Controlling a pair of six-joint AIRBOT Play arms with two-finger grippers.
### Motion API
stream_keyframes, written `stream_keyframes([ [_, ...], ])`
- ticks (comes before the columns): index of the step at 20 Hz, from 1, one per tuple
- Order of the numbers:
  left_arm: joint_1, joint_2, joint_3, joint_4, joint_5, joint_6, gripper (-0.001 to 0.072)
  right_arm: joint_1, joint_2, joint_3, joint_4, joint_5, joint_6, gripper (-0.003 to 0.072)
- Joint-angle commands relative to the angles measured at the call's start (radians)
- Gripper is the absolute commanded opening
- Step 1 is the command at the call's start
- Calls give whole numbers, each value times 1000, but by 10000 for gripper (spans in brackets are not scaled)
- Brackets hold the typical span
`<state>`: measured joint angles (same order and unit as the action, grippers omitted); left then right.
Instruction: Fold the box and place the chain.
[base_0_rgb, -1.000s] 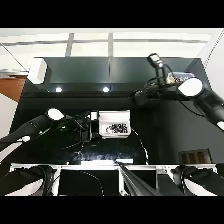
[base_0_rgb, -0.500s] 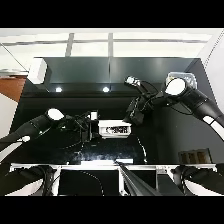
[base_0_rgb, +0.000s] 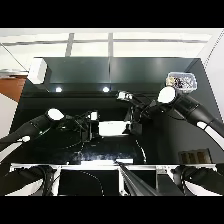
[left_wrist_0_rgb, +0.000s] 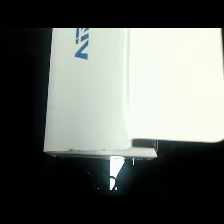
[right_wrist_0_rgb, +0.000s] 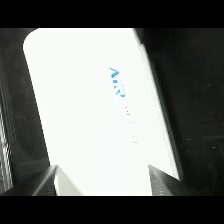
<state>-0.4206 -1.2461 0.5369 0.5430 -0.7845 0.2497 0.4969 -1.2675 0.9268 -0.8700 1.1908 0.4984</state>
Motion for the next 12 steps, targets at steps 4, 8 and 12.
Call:
stream_keyframes([
  [4,-2,-1,0,6,-1,0,276,23,1,-13,-21,-29,-11,473],
  [8,-2,-1,0,6,-1,0,276,29,6,-13,-22,-40,-10,472],
  [12,-2,-1,0,6,-1,0,276,29,41,-3,-28,-49,-11,509],
])
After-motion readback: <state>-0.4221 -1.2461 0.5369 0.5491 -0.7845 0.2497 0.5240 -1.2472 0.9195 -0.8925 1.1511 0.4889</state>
